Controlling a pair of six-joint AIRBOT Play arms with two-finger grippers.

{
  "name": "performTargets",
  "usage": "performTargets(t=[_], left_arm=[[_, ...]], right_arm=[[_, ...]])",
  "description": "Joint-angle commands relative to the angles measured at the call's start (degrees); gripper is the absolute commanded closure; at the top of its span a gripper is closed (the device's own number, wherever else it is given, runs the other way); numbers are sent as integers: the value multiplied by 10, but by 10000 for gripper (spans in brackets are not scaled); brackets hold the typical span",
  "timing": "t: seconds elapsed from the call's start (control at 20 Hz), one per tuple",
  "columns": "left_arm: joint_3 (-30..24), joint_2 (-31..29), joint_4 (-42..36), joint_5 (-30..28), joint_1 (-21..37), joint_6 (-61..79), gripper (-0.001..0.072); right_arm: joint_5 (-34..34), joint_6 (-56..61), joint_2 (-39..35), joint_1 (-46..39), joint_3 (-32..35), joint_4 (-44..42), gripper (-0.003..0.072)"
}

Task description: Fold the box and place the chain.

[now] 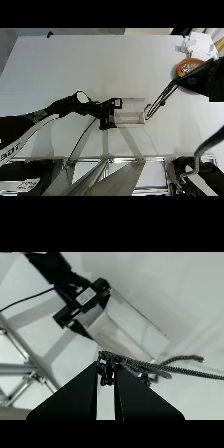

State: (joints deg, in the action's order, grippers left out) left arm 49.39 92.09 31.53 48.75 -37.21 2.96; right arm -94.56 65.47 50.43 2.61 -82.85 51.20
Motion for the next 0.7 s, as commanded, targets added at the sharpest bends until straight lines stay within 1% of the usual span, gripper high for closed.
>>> performTargets(t=[0.0,0.3,0.45,0.65], left_arm=[[0,0,0,-14,0,0,506],[0,0,0,-14,0,0,506],[0,0,0,-14,0,0,506],[0,0,0,-14,0,0,506]], right_arm=[[-13,0,-3,25,0,0,674],[-9,0,-8,59,2,3,674],[-4,-6,-8,88,15,24,674],[42,-16,-8,107,55,32,674]])
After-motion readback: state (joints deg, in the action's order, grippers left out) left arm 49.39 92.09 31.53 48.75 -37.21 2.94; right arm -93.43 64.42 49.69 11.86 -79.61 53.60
